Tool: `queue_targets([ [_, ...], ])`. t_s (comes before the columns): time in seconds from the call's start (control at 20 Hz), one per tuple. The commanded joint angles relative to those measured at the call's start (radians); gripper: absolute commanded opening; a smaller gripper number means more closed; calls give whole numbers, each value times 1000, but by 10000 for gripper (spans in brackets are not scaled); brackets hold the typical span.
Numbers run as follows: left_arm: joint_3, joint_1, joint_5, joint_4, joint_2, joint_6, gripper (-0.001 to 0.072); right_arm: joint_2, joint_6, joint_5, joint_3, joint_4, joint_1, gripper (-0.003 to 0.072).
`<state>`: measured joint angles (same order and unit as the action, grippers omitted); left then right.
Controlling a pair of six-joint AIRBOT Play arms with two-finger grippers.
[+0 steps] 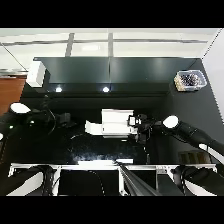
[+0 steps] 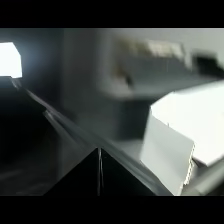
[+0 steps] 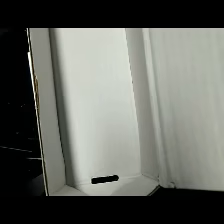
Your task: Fold the box and place the chain.
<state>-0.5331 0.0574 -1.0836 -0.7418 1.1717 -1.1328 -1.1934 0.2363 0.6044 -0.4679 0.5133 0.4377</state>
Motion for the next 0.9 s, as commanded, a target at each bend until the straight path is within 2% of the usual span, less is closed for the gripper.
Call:
queue_targets([
  [0.0, 13, -82, -28, 143, 124, 23, 28, 0, 0, 0, 0, 0, 1, 78],
  [0.15, 11, -166, 24, 292, 167, 75, 28, 0, 0, 0, 0, 0, 1, 78],
  [0.3, 11, -203, 27, 303, 175, 79, 27, 0, 0, 0, 0, 0, 1, 78],
  [0.5, -5, -199, -10, 322, 174, 167, 32, 0, 0, 0, 0, 0, 1, 78],
  [0.55, -18, -199, -26, 321, 174, 180, 108, 0, 0, 1, 0, 0, 1, 78],
  [0.6, -31, -199, -34, 320, 174, 188, 318, 0, 0, 1, 0, 0, 1, 78],
  [0.7, -61, -198, -45, 316, 174, 192, 691, 0, 0, 1, 0, 0, 1, 78],
  [0.85, -107, -199, -88, 298, 174, 191, 708, 0, 0, 0, 0, 0, 1, 78],
])
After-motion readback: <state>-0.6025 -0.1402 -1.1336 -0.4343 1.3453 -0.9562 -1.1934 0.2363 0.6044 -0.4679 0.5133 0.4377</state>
